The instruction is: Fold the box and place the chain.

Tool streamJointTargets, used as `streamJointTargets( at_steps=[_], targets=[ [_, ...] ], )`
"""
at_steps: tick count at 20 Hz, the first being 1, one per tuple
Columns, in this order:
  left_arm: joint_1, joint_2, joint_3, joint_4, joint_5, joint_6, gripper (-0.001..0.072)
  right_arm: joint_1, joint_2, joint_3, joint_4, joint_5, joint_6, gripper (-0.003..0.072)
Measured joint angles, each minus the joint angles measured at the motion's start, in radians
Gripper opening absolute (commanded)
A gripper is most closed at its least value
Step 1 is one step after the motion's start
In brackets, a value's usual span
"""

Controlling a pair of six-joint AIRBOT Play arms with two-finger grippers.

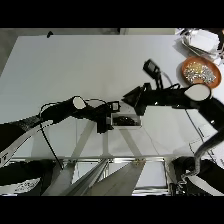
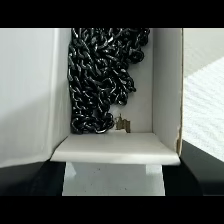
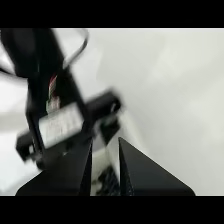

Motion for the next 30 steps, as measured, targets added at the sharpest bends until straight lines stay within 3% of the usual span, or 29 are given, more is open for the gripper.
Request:
streamJointTargets(
  at_steps=[4,10,16,30],
  targets=[
    [0.0,0.0,0.0,0.0,0.0,0.0,0.0316,-0.134,-0.033,0.109,-0.08,0.097,0.058,0.0155],
    [0.0,0.0,0.0,0.0,0.0,0.0,0.0316,-0.204,-0.169,0.147,-0.164,0.137,0.082,0.0156],
    [0.0,0.0,0.0,0.001,0.0,0.0,0.0316,-0.214,-0.282,0.152,-0.182,0.144,0.082,0.0157],
    [0.0,0.0,0.0,0.001,0.0,0.0,0.0316,-0.137,-0.294,0.154,-0.209,0.331,-0.042,0.0161]
  ],
)
